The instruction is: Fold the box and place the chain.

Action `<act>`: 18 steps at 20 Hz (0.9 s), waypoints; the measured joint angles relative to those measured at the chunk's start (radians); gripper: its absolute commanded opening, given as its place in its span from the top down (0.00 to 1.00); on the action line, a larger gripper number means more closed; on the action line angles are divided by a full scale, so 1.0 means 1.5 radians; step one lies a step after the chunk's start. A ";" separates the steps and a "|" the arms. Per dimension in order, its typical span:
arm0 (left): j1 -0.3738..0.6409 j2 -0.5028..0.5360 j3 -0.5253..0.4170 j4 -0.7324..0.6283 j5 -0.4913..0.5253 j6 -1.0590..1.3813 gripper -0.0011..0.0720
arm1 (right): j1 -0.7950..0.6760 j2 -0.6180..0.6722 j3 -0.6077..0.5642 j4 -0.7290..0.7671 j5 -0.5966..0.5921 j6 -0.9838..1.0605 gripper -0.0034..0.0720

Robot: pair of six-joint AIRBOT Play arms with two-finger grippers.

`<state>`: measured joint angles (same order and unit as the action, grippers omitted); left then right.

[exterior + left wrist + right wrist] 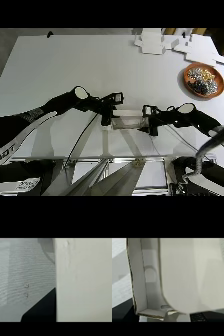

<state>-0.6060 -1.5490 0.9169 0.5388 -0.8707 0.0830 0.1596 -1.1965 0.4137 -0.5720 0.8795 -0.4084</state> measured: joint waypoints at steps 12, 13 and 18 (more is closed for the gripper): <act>0.000 0.000 0.000 0.000 0.002 -0.001 0.97 | 0.002 0.000 -0.020 0.034 -0.019 -0.048 0.16; 0.000 0.000 0.000 0.000 0.002 0.000 0.97 | 0.002 -0.001 -0.020 0.039 -0.020 -0.053 0.16; 0.000 0.000 0.000 0.000 0.002 0.000 0.97 | 0.018 -0.019 -0.020 0.055 -0.024 -0.066 0.16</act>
